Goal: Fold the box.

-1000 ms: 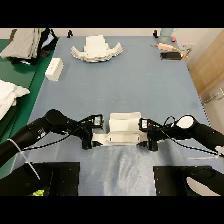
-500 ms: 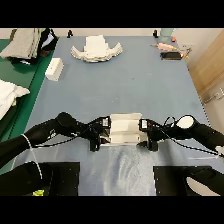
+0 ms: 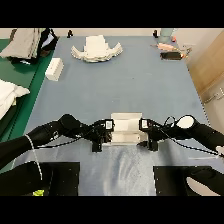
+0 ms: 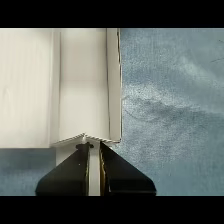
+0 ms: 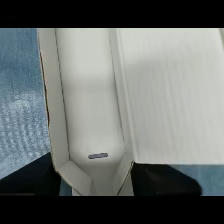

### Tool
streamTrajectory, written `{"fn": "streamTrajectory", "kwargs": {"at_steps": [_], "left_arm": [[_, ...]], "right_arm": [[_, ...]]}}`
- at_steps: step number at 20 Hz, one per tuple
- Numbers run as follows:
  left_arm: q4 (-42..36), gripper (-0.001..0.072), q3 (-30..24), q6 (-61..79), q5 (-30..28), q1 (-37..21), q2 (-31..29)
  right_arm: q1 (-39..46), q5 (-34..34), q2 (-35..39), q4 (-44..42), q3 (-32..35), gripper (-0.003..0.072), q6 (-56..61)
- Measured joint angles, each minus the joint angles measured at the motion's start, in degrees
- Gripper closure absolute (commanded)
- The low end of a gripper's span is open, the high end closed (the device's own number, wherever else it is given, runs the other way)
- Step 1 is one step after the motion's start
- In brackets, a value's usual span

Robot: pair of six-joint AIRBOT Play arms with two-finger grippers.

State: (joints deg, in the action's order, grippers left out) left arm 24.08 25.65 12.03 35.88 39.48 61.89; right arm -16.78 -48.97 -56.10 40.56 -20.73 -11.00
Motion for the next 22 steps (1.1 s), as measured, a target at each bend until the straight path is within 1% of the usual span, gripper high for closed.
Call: {"fn": "streamTrajectory", "kwargs": {"at_steps": [4, 5, 6, 7, 14, 15, 16, 17, 19, 22], "left_arm": [[-1.07, 0.0595, 0.0, 1.11, -2.6, 1.81, 0.0], [-1.31, 0.0481, 0.0, 1.42, -3.06, 2.05, 0.0], [-1.64, 0.0278, 0.0, 1.6, -3.43, 2.23, 0.0], [-1.75, 0.0171, 0.0, 1.73, -3.67, 2.34, 0.0], [-3.17, 0.0173, 0.0, 1.88, -2.8, 2.62, 0.0], [-3.21, 0.0258, 0.0, 1.88, -2.69, 2.64, 0.0], [-3.06, 0.0514, 0.0, 1.6, -2.54, 2.62, -0.02], [-2.34, 0.0696, 0.0, 0.33, -2.19, 2.64, -0.17], [1.64, 0.0695, 0.0, -4.22, -2.01, 2.62, -1.05], [13.92, 0.0695, 0.0, -17.99, -1.77, 2.62, -4.2]], "right_arm": [[0.0, -0.02, 0.0, 0.0, 0.0, 0.0142, 0.0], [0.0, 0.0, 0.0, 0.0, 0.0, 0.0142, 0.0], [0.0, 0.0, 0.0, -0.02, 0.0, 0.0142, -0.02], [0.0, -0.02, 0.0, -0.02, 0.0, 0.0142, -0.04], [0.02, -0.02, 0.02, 0.11, 0.0, 0.0142, -0.13], [0.02, 0.0, 0.02, 0.11, 0.0, 0.0142, -0.11], [0.02, 0.0, 0.02, 0.11, 0.0, 0.0142, -0.07], [0.02, 0.0, 0.02, 0.04, 0.0, 0.0142, 0.02], [0.0, 0.0, 0.0, -0.24, 0.0, 0.0142, 0.04], [0.0, 0.0, 0.0, -0.22, 0.0, 0.0142, 0.07]]}}
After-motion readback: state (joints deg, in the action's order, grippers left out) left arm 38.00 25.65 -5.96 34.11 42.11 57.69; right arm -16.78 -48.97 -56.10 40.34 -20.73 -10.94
